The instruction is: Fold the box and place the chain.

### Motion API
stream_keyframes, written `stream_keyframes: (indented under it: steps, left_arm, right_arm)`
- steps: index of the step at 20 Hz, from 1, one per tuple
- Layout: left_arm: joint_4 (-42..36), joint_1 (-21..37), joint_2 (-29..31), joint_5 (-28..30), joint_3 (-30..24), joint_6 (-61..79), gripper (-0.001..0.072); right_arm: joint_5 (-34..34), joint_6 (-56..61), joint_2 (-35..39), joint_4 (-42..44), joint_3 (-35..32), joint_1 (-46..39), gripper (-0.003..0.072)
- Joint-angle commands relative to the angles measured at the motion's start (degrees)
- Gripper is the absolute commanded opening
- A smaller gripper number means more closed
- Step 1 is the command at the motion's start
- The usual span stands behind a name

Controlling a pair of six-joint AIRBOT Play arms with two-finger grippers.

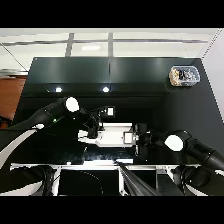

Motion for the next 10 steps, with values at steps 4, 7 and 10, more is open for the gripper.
stream_keyframes:
  steps: [4,7,10]
  left_arm:
    - [-0.04,0.00,0.00,0.00,0.02,-0.02,0.0024]
    - [-0.07,0.00,0.00,0.00,0.02,-0.02,0.0024]
    - [-0.07,0.00,0.00,0.00,0.02,-0.04,0.0024]
  right_arm:
    - [0.11,2.32,1.66,-1.55,1.03,-4.28,0.0706]
    - [-0.13,2.51,1.62,0.39,1.01,-4.28,0.0706]
    - [-0.31,2.54,1.11,1.49,0.96,-4.28,0.0706]
